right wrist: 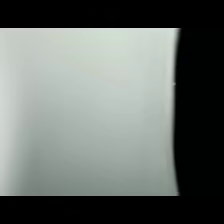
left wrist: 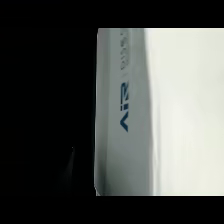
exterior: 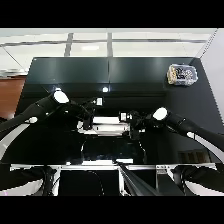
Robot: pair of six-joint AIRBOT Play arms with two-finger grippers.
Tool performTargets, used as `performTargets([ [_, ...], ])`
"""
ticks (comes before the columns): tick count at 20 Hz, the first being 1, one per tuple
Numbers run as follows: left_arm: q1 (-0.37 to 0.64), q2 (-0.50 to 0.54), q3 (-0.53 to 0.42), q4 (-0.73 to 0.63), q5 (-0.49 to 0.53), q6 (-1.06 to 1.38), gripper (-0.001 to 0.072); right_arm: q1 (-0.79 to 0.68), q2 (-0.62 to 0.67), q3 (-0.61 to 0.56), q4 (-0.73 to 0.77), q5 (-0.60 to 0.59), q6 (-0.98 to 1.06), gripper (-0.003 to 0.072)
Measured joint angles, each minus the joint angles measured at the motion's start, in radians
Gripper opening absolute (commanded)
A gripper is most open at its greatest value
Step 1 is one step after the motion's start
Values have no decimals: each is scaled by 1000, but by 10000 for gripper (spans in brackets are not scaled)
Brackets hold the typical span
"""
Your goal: Fold the box and place the chain.
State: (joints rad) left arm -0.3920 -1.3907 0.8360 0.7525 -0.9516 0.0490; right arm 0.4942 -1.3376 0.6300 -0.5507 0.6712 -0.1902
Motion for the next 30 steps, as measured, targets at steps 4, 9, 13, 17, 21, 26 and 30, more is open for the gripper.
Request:
performTargets([
  [4,10,70,18,116,-35,-136,447,0,0,0,-1,0,0,417],
  [9,84,196,29,288,-215,-368,323,0,0,0,-1,0,0,134],
  [13,131,235,-3,231,-398,-583,27,0,0,0,-1,0,0,134],
  [17,106,237,-123,-40,-385,-631,27,0,0,0,-1,0,0,134],
  [21,84,235,-190,-293,-75,-575,26,0,0,0,-1,0,0,134],
  [26,74,193,-212,-372,255,-626,26,0,0,0,-1,1,0,134],
  [30,55,112,-216,-351,281,-647,26,0,0,0,0,1,0,134],
])
